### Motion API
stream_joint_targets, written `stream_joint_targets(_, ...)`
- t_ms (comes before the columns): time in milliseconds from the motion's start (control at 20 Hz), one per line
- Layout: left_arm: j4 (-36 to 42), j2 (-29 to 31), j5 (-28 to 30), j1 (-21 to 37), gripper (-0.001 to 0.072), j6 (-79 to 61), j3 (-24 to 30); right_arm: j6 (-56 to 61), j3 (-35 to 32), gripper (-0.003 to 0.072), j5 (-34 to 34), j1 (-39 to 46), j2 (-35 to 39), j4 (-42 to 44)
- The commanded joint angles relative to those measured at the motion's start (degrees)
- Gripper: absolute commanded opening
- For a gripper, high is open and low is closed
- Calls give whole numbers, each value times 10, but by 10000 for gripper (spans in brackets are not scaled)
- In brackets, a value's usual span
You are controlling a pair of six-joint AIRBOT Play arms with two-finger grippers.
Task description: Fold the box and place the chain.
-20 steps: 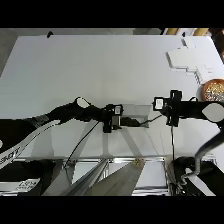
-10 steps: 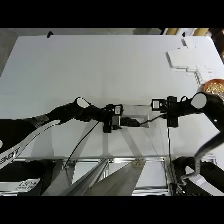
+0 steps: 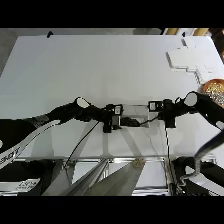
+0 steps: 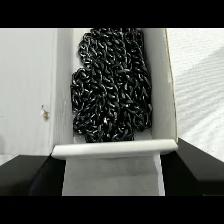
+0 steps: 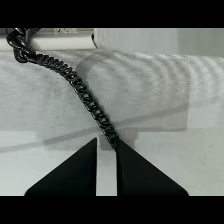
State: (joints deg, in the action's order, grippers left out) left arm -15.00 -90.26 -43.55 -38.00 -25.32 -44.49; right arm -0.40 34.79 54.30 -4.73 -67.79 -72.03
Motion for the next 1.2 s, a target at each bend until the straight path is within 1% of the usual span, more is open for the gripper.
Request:
stream_joint_targets(0,0,0,0,0,274,0,0,-1,0,27,2,0,-6,3)
stream_joint_targets(50,0,0,0,0,274,0,0,-1,0,12,9,0,-6,3)
stream_joint_targets(200,0,1,0,0,274,0,0,1,0,12,44,0,1,4)
stream_joint_targets(400,0,0,0,0,274,0,0,17,0,12,83,-17,57,-2)
stream_joint_targets(600,0,0,0,0,274,0,0,59,0,12,86,-76,143,9)
stream_joint_targets(750,0,0,0,0,274,0,0,61,0,14,49,-93,165,-13)
stream_joint_targets(800,0,0,0,0,274,0,0,65,0,37,39,-93,163,-25)
stream_joint_targets(850,0,1,0,0,274,0,0,74,-1,122,24,-93,162,-42)
stream_joint_targets(900,0,0,0,0,274,0,0,82,-1,140,11,-93,159,-59)
stream_joint_targets(950,0,0,0,0,274,0,0,81,-2,178,2,-92,155,-75)
stream_joint_targets(1050,0,0,0,0,274,0,0,81,-10,191,-12,-78,143,-75)
stream_joint_targets(1150,0,0,0,0,274,0,0,81,-14,191,-10,-62,118,-75)
